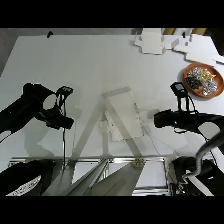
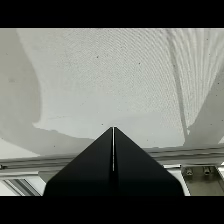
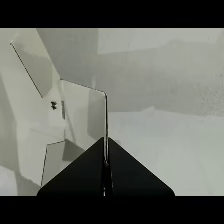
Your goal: Fold the box and place the chain.
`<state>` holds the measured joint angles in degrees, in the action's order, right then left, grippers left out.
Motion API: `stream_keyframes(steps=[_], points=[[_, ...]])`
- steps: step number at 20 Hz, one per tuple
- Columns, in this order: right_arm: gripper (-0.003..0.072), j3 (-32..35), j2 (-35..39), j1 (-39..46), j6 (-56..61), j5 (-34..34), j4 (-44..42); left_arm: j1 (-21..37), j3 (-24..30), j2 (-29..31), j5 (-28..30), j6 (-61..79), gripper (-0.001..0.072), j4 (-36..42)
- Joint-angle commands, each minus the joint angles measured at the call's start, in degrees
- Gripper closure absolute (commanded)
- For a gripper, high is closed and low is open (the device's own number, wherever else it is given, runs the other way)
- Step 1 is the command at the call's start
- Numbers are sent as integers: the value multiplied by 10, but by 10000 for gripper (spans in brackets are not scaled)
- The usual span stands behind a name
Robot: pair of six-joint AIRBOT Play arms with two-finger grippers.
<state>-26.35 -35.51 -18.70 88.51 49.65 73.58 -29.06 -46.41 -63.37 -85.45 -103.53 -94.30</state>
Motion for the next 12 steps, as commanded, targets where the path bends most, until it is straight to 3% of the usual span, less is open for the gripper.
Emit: stream_keyframes(steps=[1, 7, 12], points=[[672, 0, 1, -3, 2, -6, 1, 0, 0, 0, 11, 2, 699, 0], [671, 0, 1, -3, 2, -6, 1, 0, 4, 0, 86, 8, 699, -3], [671, 0, 1, -3, 2, -5, 1, 0, 13, -2, 257, 79, 679, 18]])
